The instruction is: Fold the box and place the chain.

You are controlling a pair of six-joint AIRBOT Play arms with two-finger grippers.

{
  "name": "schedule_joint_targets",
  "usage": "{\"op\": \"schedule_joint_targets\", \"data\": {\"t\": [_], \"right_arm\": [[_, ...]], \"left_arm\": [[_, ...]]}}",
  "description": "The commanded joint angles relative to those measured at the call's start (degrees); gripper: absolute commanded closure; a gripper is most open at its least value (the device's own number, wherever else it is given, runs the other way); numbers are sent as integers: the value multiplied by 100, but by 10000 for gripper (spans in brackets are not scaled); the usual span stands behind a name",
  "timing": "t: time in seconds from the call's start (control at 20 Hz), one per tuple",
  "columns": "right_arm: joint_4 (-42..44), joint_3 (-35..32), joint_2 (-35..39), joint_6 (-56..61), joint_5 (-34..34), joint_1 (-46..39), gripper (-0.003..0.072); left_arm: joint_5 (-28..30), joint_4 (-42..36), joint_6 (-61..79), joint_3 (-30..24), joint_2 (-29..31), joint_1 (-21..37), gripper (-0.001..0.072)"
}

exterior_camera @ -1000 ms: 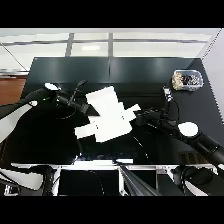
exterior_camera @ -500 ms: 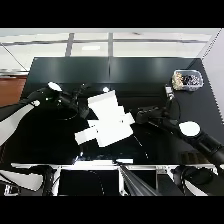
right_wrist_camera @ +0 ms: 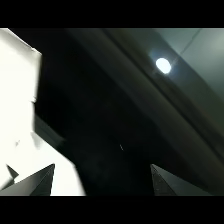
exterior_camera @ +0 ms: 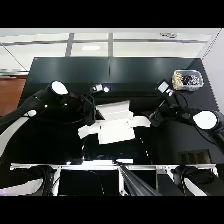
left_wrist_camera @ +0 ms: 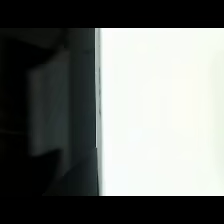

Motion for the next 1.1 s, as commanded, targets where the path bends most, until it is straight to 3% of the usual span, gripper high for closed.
{"op": "schedule_joint_targets", "data": {"t": [0.0,0.2,0.55,1.05], "right_arm": [[48,61,-160,-1106,450,-55,-30],[229,-33,-435,-1589,505,254,-31],[229,-151,-1029,-1727,859,807,-30],[136,-282,-1126,-1980,1091,848,-30]], "left_arm": [[592,343,1270,-39,-11,-407,684],[1145,378,1231,-74,-280,-487,684],[1073,380,861,-72,-365,-479,681],[811,380,844,-74,-487,-409,682]]}}
